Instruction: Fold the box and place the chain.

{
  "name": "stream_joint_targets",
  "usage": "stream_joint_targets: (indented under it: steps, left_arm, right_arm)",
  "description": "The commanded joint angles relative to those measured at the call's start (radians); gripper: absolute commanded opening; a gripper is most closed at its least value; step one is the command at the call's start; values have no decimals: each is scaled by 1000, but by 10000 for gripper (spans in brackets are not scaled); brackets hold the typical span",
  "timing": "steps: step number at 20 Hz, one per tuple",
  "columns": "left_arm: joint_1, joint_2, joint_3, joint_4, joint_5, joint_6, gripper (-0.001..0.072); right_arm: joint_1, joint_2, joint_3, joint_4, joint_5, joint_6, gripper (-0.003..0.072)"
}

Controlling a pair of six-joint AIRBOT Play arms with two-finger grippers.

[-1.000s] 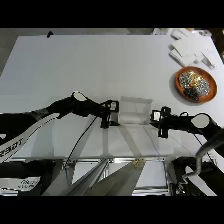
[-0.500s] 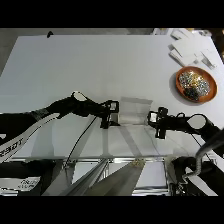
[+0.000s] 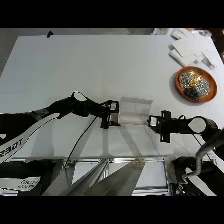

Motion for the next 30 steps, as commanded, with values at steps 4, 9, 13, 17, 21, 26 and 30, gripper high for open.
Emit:
stream_joint_targets:
  steps: [4,9,13,17,21,26,30]
  left_arm:
    - [0,0,1,0,0,0,85]
    - [0,0,1,0,0,0,85]
    - [0,0,1,0,-1,0,85]
    - [0,0,1,0,-1,0,85]
    - [0,0,1,0,-1,0,85]
    - [0,0,1,0,-1,0,85]
    - [0,0,1,0,-1,0,85]
  right_arm:
    - [-61,3,1,94,-61,3,310]
    - [-82,-55,1,231,-56,-145,291]
    - [-82,-85,2,322,-74,-222,238]
    - [-82,-88,1,327,-85,-226,220]
    - [-81,-110,1,428,-79,-306,219]
    - [-81,-124,1,394,-39,-304,252]
    - [-81,-112,1,336,-52,-239,280]
